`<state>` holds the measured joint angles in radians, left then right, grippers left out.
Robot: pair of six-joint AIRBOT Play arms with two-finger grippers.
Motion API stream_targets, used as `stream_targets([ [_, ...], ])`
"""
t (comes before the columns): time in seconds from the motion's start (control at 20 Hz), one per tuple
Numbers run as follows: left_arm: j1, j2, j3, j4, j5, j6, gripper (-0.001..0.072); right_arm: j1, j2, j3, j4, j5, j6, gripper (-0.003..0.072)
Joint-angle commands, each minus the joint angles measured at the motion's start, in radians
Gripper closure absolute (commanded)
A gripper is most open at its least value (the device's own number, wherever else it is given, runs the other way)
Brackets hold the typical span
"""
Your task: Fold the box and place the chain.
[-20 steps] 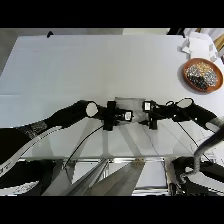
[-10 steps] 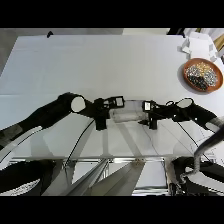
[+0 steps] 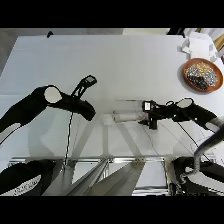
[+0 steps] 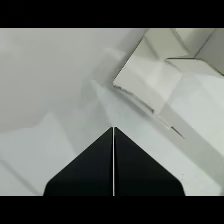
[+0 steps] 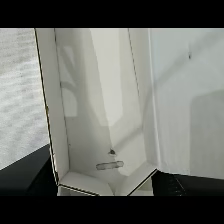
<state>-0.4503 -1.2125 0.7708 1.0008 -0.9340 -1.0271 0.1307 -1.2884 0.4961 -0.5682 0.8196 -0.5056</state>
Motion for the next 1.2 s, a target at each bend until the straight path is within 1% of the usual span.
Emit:
stream_targets([
  [0.0, 0.039, -0.048, -0.075, -0.154, 0.002, -0.062, 0.0704, 0.000, 0.000, 0.000, 0.000, 0.000, 0.000, 0.0245],
  [0.1, 0.023, -0.104, -0.080, -0.225, 0.010, -0.061, 0.0704, 0.000, 0.000, 0.000, 0.000, 0.000, 0.000, 0.0245],
  [0.15, 0.006, -0.129, -0.080, -0.250, 0.031, -0.060, 0.0704, 0.000, 0.000, 0.000, 0.000, 0.000, 0.000, 0.0245],
  [0.25, -0.029, -0.167, -0.080, -0.272, 0.072, -0.055, 0.0704, 0.000, 0.000, 0.000, 0.000, 0.000, 0.000, 0.0245],
  [0.4, -0.063, -0.195, -0.080, -0.311, 0.107, -0.053, 0.0704, 0.000, 0.000, 0.000, 0.000, 0.000, 0.000, 0.0245],
  [0.5, -0.069, -0.201, -0.080, -0.321, 0.131, -0.053, 0.0704, 0.000, 0.000, 0.000, 0.000, 0.000, 0.000, 0.0245],
  [0.75, -0.069, -0.197, -0.080, -0.343, 0.150, -0.043, 0.0704, 0.000, 0.000, 0.000, 0.000, 0.000, 0.000, 0.0245],
  [0.95, -0.077, -0.143, -0.079, -0.343, 0.169, -0.042, 0.0695, 0.000, 0.000, 0.000, 0.000, 0.000, 0.000, 0.0245],
  [1.0, -0.081, -0.127, -0.078, -0.341, 0.167, -0.038, 0.0684, 0.000, 0.000, 0.000, 0.000, 0.000, 0.000, 0.0245],
  [1.1, -0.097, -0.114, -0.071, -0.343, 0.167, -0.032, 0.0521, 0.000, 0.000, 0.000, 0.000, 0.000, 0.000, 0.0245],
  [1.15, -0.107, -0.114, -0.066, -0.343, 0.169, -0.032, 0.0497, 0.000, 0.000, 0.000, 0.000, 0.000, 0.000, 0.0245],
])
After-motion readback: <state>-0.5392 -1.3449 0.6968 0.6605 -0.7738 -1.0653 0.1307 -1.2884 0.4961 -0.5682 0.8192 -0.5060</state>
